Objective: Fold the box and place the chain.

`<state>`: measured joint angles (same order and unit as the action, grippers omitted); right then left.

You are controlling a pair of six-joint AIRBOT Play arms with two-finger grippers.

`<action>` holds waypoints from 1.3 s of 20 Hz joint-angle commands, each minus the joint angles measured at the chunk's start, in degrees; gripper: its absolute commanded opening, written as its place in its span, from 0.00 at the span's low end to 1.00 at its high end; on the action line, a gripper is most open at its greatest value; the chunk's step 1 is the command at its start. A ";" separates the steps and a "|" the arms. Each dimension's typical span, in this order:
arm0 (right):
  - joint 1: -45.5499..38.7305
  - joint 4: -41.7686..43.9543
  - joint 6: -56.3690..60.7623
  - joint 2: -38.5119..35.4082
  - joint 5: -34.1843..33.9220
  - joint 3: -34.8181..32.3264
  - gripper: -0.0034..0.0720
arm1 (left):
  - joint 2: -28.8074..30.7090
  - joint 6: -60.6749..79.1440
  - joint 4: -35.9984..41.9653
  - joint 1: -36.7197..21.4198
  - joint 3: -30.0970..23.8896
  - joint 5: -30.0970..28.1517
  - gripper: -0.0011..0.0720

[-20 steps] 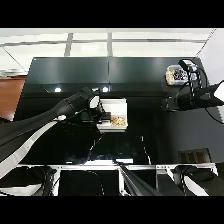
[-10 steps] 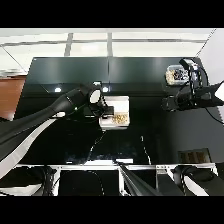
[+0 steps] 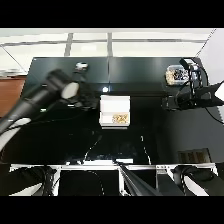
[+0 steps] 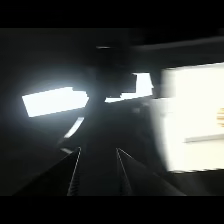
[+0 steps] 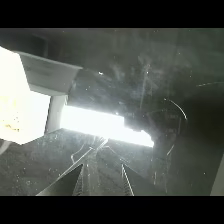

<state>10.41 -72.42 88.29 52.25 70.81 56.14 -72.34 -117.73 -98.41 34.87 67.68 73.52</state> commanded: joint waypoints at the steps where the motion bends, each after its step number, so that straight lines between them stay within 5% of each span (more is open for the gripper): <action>1: -0.02 0.00 0.02 -0.02 -0.83 -0.02 0.42 | 8.33 9.62 5.22 -11.15 -9.38 -1.49 0.39; 3: -0.02 0.02 0.02 0.00 -1.88 -0.04 0.42 | 10.36 30.03 25.86 -19.71 -16.81 -6.51 0.39; 5: 0.00 0.09 0.02 0.00 -2.95 -0.04 0.42 | 9.94 60.37 48.04 -24.85 -23.02 -3.04 0.45; 6: -0.02 0.24 0.04 0.00 -3.37 -0.04 0.42 | 9.77 71.19 53.44 -25.62 -25.42 -1.86 0.53; 7: -0.02 0.37 0.02 0.00 -3.58 -0.04 0.42 | 9.77 80.24 56.26 -25.57 -27.61 -2.80 0.89; 8: -0.02 0.37 0.02 0.07 -3.67 -0.04 0.42 | 9.77 86.71 57.16 -25.09 -29.40 -5.11 0.99; 13: -0.02 0.39 0.02 0.94 -6.60 -0.04 0.42 | 8.41 115.91 56.70 -20.37 -32.02 -19.85 0.99; 16: -0.02 0.48 0.83 1.22 -7.56 -0.04 0.42 | 1.79 129.81 61.05 -20.20 -29.73 -19.85 0.99; 20: 0.00 0.85 1.36 1.22 -7.50 -0.02 0.42 | -6.56 131.69 61.20 -21.68 -24.02 -19.56 1.00; 26: 0.00 0.87 1.79 1.25 -8.13 -0.04 0.42 | -11.17 132.78 59.87 -18.75 -20.33 -19.34 1.00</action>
<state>10.41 -71.59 89.80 53.45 62.94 56.10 -81.41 13.41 -38.00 15.07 45.91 54.24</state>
